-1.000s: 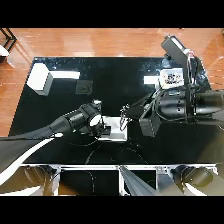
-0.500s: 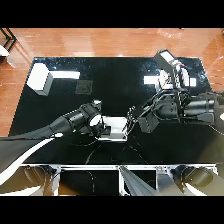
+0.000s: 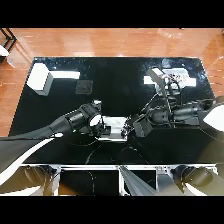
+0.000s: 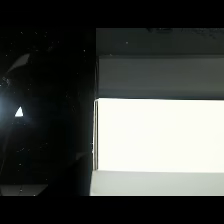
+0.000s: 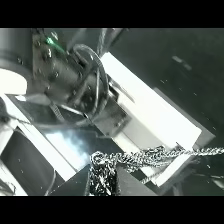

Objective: Fold the box and place the chain.

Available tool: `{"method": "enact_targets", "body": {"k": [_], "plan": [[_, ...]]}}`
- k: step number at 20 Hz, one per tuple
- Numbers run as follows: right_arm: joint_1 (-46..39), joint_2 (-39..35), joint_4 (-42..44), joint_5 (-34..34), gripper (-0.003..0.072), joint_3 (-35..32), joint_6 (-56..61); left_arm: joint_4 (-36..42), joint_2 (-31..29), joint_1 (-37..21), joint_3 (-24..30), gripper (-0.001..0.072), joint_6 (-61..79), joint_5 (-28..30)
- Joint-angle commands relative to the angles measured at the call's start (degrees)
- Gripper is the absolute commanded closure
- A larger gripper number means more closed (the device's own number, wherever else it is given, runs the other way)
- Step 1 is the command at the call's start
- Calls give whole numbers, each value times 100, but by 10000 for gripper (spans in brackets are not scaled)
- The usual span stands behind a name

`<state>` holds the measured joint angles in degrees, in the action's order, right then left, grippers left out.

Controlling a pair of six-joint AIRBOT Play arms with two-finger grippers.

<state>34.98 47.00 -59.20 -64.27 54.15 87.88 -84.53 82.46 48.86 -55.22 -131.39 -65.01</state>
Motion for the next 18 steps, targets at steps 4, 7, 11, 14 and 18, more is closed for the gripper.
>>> {"method": "enact_targets", "body": {"k": [4, 7, 11, 14, 18], "plan": [[2, 498, 155, 713, 665, -463, -44, -4, 2, 2, -2, 685, 2, 2], [2, 807, 227, 927, 665, -691, -66, -7, 2, 2, -2, 685, 2, 7], [39, 1126, 369, 933, 473, -809, -157, -7, 2, 2, -2, 685, 2, 4], [-267, 1029, 273, 586, 71, -767, -162, -7, 2, 2, -2, 685, 2, 4], [-1423, 376, -573, -116, 71, -763, -153, -7, 2, 2, -2, 684, 2, 4]]}}
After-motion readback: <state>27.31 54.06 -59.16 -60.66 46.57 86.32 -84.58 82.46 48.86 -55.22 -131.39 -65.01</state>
